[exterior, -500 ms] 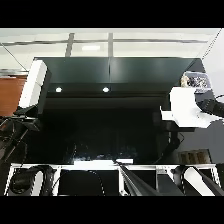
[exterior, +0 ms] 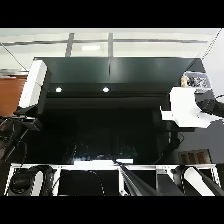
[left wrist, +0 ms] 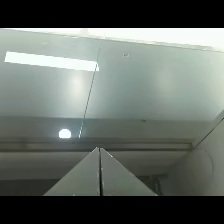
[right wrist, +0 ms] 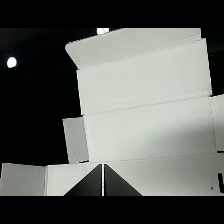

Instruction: Fold the box and place the chain.

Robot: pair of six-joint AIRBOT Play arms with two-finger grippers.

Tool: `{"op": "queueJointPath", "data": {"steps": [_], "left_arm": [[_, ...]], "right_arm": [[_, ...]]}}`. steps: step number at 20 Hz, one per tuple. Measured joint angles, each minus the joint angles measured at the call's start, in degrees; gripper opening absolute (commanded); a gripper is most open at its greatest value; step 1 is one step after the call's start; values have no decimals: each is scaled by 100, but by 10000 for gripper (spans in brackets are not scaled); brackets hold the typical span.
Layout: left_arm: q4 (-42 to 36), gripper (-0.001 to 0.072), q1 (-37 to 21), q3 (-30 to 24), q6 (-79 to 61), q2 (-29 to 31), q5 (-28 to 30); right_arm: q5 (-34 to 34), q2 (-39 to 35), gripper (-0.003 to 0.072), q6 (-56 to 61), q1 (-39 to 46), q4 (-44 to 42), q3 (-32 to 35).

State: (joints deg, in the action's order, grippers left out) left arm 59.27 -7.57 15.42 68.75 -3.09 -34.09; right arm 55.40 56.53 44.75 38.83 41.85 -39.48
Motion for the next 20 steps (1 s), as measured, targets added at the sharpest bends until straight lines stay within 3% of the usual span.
{"op": "queueJointPath", "data": {"steps": [5, 12, 15, 17, 18, 19, 20], "left_arm": [[-26, 34, 2, 0, -2, 0, 271], [-199, 59, 0, -50, 4, -151, 726], [-396, 541, 0, -48, 11, -693, 949], [-481, 705, 4, 101, 2, -1292, 975], [-505, 705, 7, 251, -59, -1633, 907], [-522, 707, 15, 470, -216, -2015, 741], [-520, 708, 37, 719, -407, -2391, 551]], "right_arm": [[-11, 0, 15, 0, 0, -2, 0], [-1158, 0, 15, 0, 0, -664, 0], [-1366, 0, 15, 0, -9, -1567, 0], [-1558, 0, 37, 0, -24, -2212, 0], [-1628, 0, 336, -2, -46, -2479, 0], [-1672, 0, 720, -20, -76, -2662, 0], [-1687, 0, 720, -63, -127, -2774, 0]]}}
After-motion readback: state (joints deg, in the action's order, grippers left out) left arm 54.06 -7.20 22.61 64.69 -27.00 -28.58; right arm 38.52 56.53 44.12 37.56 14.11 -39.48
